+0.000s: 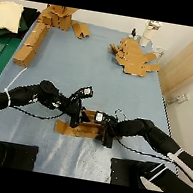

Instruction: Fold the box.

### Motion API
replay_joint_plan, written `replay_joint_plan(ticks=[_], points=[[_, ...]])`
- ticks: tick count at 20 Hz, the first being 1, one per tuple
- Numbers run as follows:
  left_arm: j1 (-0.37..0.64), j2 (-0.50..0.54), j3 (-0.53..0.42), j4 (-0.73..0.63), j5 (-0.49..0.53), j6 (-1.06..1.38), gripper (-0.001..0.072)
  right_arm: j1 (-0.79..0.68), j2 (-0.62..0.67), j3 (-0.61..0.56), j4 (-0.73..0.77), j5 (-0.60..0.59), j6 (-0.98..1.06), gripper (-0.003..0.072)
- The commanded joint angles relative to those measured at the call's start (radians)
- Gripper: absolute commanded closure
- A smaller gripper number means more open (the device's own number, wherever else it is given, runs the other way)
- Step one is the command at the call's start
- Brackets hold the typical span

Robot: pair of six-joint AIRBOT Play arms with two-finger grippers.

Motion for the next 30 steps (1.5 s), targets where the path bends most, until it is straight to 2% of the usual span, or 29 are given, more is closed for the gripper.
replay_joint_plan(ticks=[1, 3, 6, 20, 23, 25, 30], points=[[0.0, -0.001, 0.0, 0.0, 0.0, 0.0, 0.0696, 0.001, -0.001, 0.0, 0.003, 0.0, -0.005, 0.0182], [0.0, -0.001, 0.0, -0.001, -0.001, 0.0, 0.0696, 0.001, -0.001, -0.001, 0.001, 0.0, -0.027, 0.0182], [0.0, -0.001, 0.0, -0.002, -0.01, 0.0, 0.0696, 0.001, -0.001, -0.002, 0.003, -0.026, -0.189, 0.018], [0.0, -0.001, 0.0, -0.003, -0.018, 0.0, 0.0697, 0.001, -0.001, -0.002, 0.017, -0.026, -0.188, 0.0174], [0.0, -0.001, 0.0, -0.003, -0.019, 0.0, 0.0696, 0.001, -0.011, -0.002, 0.016, -0.025, -0.188, 0.0187], [0.0, -0.001, 0.0, -0.002, -0.019, 0.0, 0.0697, 0.001, -0.028, -0.002, 0.016, -0.026, -0.188, 0.0283], [0.0, -0.001, 0.0, -0.002, -0.019, -0.002, 0.0696, 0.001, -0.03, -0.001, 0.016, -0.023, -0.188, 0.0282]])
